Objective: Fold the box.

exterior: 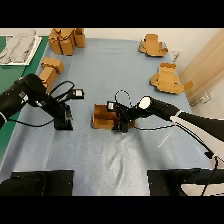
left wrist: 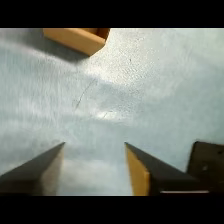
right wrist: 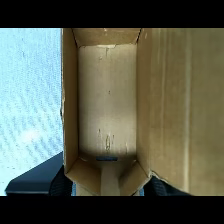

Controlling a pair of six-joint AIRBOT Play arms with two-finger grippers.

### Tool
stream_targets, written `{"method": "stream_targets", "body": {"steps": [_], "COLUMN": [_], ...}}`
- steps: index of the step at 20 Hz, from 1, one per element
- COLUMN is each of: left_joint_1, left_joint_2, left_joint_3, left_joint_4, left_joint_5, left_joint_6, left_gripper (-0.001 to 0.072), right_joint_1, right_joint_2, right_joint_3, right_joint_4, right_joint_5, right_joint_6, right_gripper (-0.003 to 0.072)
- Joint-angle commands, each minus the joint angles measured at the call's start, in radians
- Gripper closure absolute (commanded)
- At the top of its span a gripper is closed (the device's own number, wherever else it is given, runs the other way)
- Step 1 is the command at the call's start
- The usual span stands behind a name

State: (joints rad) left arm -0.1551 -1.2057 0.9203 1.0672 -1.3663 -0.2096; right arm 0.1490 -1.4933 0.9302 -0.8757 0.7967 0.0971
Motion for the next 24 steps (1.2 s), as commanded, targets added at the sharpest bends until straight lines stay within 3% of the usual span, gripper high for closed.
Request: {"method": "stream_targets", "body": {"steps": [1, 7, 12, 24], "left_joint_1": [0.039, 0.021, -0.033, -0.107], "left_joint_2": [-0.001, -0.148, -0.274, -0.309], "left_joint_3": [-0.072, -0.066, -0.022, -0.021], "left_joint_4": [-0.169, -0.452, -0.461, -0.484], "left_joint_5": [0.183, 0.246, 0.203, 0.218], "left_joint_6": [0.409, 0.593, 0.609, 0.608], "left_gripper": [0.0013, 0.0013, 0.0014, 0.0015], "right_joint_1": [0.001, 0.001, 0.001, 0.001], "right_joint_2": [0.001, 0.001, 0.001, 0.001], "right_joint_3": [0.001, 0.001, 0.001, 0.001], "right_joint_4": [0.001, 0.0, 0.0, 0.0], "right_joint_5": [0.001, 0.0, 0.001, 0.005], "right_joint_6": [0.0, 0.0, 0.0, 0.0], "right_gripper": [0.0403, 0.0403, 0.0403, 0.0403]}}
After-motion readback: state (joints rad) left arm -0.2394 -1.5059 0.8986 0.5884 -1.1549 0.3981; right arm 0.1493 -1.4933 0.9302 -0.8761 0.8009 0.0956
